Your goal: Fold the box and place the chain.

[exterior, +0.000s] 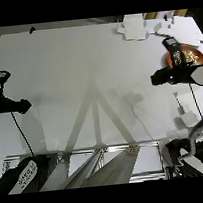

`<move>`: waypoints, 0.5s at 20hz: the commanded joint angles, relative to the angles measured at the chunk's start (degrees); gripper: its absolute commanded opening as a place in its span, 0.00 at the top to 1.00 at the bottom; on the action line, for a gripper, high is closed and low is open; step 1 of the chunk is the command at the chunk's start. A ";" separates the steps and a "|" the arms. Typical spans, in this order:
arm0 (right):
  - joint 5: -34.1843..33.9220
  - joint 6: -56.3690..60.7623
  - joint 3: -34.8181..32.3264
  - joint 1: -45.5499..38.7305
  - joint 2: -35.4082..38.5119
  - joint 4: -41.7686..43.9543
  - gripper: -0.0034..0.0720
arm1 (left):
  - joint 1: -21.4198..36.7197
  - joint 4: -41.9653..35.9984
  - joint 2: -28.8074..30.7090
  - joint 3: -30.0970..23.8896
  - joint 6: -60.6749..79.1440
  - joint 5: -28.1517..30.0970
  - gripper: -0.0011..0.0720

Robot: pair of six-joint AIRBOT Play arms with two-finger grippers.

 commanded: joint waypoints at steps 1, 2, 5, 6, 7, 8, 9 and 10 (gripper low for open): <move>2.58 4.39 4.02 -12.02 -2.51 -10.69 0.93 | 0.04 0.00 0.00 0.00 0.02 0.00 0.04; 5.33 1.09 5.60 -17.14 -3.69 -11.56 0.93 | 0.04 0.00 0.00 0.00 0.02 0.02 0.04; 15.17 -4.35 7.37 -30.67 -7.28 -16.04 0.93 | 0.04 0.02 0.00 0.00 0.02 0.02 0.04; 16.81 -6.05 7.37 -34.93 -8.39 -17.29 0.93 | 0.04 0.00 0.00 0.00 0.02 0.02 0.04; 16.39 -8.09 7.37 -38.56 -9.14 -16.74 0.86 | 0.04 0.00 0.00 0.00 0.02 0.02 0.04; 15.39 -9.94 7.37 -41.55 -9.44 -15.43 0.82 | 0.04 0.00 0.00 0.00 0.02 0.02 0.04; 14.01 -11.98 7.37 -44.28 -9.38 -13.55 0.82 | 0.04 0.00 0.00 0.00 0.02 0.02 0.04; 12.98 -13.55 7.37 -46.60 -9.40 -11.63 0.79 | 0.04 -0.02 0.00 0.00 0.02 0.02 0.04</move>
